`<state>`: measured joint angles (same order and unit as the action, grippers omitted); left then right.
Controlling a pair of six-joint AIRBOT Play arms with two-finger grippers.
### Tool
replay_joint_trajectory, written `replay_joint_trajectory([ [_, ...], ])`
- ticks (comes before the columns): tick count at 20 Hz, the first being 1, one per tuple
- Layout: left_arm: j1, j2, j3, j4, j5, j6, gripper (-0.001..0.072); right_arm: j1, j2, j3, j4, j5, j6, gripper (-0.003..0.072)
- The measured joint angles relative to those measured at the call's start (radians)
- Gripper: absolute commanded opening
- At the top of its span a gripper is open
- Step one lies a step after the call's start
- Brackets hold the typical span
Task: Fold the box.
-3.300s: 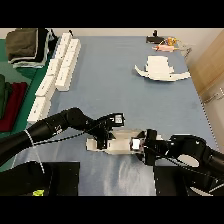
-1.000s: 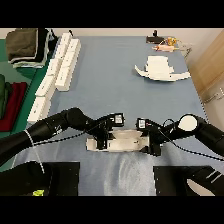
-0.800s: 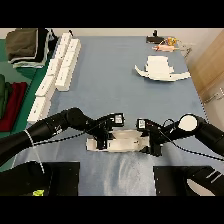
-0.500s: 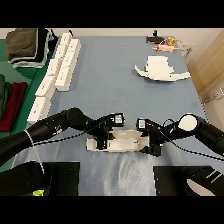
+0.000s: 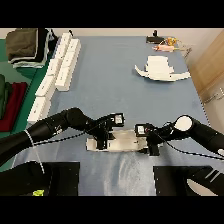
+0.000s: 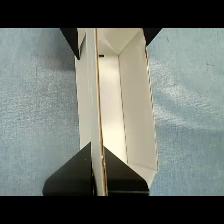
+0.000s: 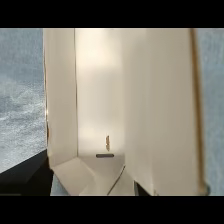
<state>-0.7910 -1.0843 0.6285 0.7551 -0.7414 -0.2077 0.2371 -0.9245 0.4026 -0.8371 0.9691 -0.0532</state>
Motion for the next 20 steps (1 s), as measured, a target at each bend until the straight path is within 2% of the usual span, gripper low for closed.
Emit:
replay_joint_trajectory([
  [2, 0.000, 0.000, 0.000, 0.000, 0.000, 0.000, 0.0015, 0.000, -0.006, -0.007, 0.005, -0.008, -0.016, 0.0676],
  [3, 0.000, 0.000, 0.000, 0.000, 0.000, 0.000, 0.0015, 0.000, -0.008, -0.013, 0.007, -0.012, -0.020, 0.0618],
  [4, 0.000, 0.000, 0.000, 0.000, -0.001, 0.000, 0.0015, 0.000, -0.009, -0.019, 0.011, -0.016, -0.025, 0.0611],
  [5, 0.000, 0.000, 0.000, 0.000, -0.003, 0.001, 0.0015, 0.000, -0.011, -0.026, 0.011, -0.016, -0.027, 0.0558],
  [6, 0.000, 0.000, 0.000, 0.000, -0.005, 0.002, 0.0015, 0.000, -0.011, -0.030, 0.010, -0.016, -0.029, 0.0540],
  [8, 0.000, 0.000, 0.000, 0.000, -0.005, 0.002, 0.0015, 0.000, -0.012, -0.035, 0.010, -0.014, -0.031, 0.0543],
  [11, 0.000, 0.000, 0.000, 0.000, -0.003, 0.002, 0.0015, 0.000, -0.011, -0.039, 0.010, -0.005, -0.033, 0.0661],
  [20, 0.000, 0.000, 0.000, 0.000, 0.002, 0.000, 0.0015, 0.000, 0.010, -0.042, 0.045, -0.022, -0.024, 0.0663],
])
